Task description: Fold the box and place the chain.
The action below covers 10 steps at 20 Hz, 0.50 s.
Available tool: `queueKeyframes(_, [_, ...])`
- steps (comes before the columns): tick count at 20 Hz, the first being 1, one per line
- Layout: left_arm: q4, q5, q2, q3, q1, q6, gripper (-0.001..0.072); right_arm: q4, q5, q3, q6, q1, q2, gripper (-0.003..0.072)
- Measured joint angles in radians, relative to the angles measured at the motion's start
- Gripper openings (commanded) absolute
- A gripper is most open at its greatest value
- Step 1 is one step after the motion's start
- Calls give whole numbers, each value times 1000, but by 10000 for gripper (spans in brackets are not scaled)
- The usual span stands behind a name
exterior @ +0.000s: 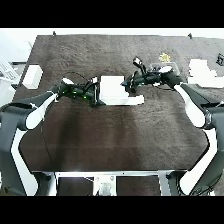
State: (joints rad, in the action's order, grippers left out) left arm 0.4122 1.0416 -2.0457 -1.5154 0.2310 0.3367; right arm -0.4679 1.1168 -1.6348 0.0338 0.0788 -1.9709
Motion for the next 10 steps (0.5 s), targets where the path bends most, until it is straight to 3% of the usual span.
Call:
queueKeyframes(4, [0, 0, 0, 0, 0, 0, 415, -34, 6, 34, -1, -16, 126, 4])
queueKeyframes(5, [0, 0, 0, 0, 0, 0, 416, -58, 9, 56, -1, -19, 163, 56])
queueKeyframes(6, [0, 0, 0, 0, 0, 0, 416, -88, 11, 80, -1, -21, 195, 416])
queueKeyframes(7, [0, 0, 0, 0, 0, 0, 415, -122, 12, 108, -1, -22, 224, 689])
queueKeyframes(10, [0, 0, 0, 0, 0, 0, 416, -212, 14, 186, 8, -26, 265, 690])
